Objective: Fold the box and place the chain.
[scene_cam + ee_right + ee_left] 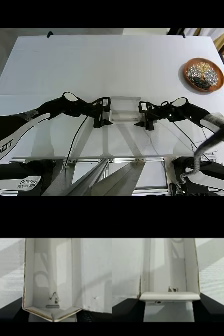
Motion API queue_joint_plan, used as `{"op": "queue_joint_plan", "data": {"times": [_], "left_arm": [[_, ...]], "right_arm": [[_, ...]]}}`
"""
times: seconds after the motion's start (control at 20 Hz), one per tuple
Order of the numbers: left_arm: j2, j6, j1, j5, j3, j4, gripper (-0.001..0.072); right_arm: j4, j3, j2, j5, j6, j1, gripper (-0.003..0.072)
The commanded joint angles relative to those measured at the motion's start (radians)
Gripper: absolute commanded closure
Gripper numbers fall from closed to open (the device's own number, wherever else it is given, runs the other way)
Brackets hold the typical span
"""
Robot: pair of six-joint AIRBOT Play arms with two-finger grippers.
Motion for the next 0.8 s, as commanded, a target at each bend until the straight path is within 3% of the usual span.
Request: {"op": "queue_joint_plan", "data": {"times": [0.0, 0.05, 0.75], "left_arm": [[-0.001, 0.001, -0.012, 0.017, 0.000, -0.010, 0.0473], [-0.001, 0.001, -0.015, 0.018, 0.000, -0.010, 0.0574], [0.000, 0.000, -0.014, 0.016, 0.000, -0.011, 0.0567]], "right_arm": [[0.000, 0.001, 0.000, 0.000, 0.001, 0.000, 0.0369], [0.001, 0.001, 0.000, 0.000, 0.001, 0.000, 0.0369], [0.001, 0.001, 0.000, 0.000, 0.001, 0.000, 0.0369]]}}
